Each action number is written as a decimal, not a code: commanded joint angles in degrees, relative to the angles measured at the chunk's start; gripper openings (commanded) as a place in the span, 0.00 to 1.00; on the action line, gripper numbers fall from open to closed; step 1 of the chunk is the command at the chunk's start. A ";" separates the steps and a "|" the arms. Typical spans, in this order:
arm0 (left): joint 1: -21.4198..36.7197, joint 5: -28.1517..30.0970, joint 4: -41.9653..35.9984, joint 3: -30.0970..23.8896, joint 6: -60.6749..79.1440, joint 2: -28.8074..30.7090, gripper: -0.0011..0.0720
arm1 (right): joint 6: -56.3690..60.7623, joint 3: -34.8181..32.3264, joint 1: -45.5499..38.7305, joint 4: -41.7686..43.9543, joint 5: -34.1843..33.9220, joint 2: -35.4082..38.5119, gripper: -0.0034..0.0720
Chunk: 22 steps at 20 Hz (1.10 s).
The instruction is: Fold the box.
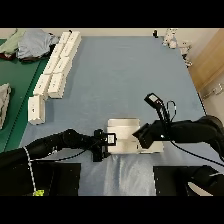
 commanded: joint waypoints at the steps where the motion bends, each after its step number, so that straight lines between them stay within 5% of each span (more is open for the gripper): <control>1: 0.02 0.00 -0.02 -0.02 -0.02 -0.04 0.73 | -7.17 -3.13 0.02 -5.88 -11.04 6.43 0.05; 2: 0.00 0.00 -0.02 -0.02 -0.02 -0.04 0.73 | -8.13 -4.28 0.02 -7.32 -12.04 7.04 0.08; 4: 0.02 0.00 -0.02 -0.02 -0.02 -0.04 0.73 | -13.22 -5.64 0.02 -10.64 -12.39 7.13 0.72; 5: 0.02 0.00 -0.02 -0.02 -0.02 -0.04 0.73 | -16.98 -5.92 0.02 -11.96 -12.22 7.13 0.89; 6: 0.00 0.00 -0.02 -0.02 -0.02 -0.04 0.73 | -20.90 -6.19 0.02 -13.77 -11.98 6.93 0.91; 13: 0.02 0.00 -0.02 -0.02 -0.02 -0.04 0.73 | -36.50 -10.49 0.07 -15.10 -0.85 2.86 0.91; 20: 0.02 0.00 -0.02 -0.02 -0.02 -0.04 0.73 | -37.48 -10.60 4.35 -14.86 5.51 -3.02 0.90; 22: 0.02 0.00 -0.02 -0.02 -0.02 -0.04 0.73 | -37.51 -10.58 4.33 -14.86 6.62 -3.98 0.63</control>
